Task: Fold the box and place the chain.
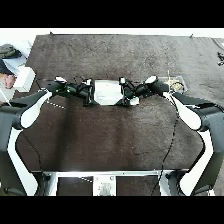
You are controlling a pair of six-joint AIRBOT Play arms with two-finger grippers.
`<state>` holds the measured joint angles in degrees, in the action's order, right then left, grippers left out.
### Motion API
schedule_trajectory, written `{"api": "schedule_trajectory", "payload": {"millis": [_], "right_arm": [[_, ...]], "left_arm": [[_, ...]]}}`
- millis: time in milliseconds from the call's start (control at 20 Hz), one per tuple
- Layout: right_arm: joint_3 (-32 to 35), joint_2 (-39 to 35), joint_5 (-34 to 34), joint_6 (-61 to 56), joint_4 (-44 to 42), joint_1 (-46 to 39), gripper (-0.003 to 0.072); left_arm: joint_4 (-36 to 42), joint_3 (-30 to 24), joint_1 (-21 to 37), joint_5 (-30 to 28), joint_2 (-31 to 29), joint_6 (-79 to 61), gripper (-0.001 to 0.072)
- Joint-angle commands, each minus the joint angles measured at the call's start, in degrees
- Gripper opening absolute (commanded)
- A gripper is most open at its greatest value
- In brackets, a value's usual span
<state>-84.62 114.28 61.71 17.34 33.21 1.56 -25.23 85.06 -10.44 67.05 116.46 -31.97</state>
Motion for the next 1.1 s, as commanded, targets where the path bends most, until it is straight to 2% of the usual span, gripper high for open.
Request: {"api": "schedule_trajectory", "payload": {"millis": [0,300,450,500,550,750,1050], "right_arm": [[0.02,0.02,-0.02,-0.04,-0.04,0.04,0.0394],[0.0,0.02,0.0,-0.04,-0.24,0.04,0.0394],[0.0,-0.63,0.96,-0.46,-0.22,0.0,0.0399],[0.0,-1.22,1.09,-0.5,-0.42,0.0,0.0584],[0.0,-1.79,1.79,-0.68,-0.44,-0.02,0.06],[0.0,-3.67,5.95,-0.74,3.02,-0.15,0.0601],[0.0,-8.24,5.42,-4.35,9.68,-1.29,0.06]], "left_arm": [[0.0,0.04,-0.04,0.0,0.02,0.0,0.0286],[-0.02,0.02,-0.04,-0.24,0.02,0.42,0.0286],[0.0,-1.07,-0.04,-2.43,0.55,0.44,0.0286],[0.07,-1.07,-0.04,-2.58,0.55,0.42,0.0286],[0.5,-1.05,-0.04,-2.51,0.5,0.44,0.0286],[0.24,-1.07,-0.04,-3.43,0.55,0.44,0.0286],[0.13,-1.07,-0.04,-3.65,0.5,0.44,0.0286]]}}
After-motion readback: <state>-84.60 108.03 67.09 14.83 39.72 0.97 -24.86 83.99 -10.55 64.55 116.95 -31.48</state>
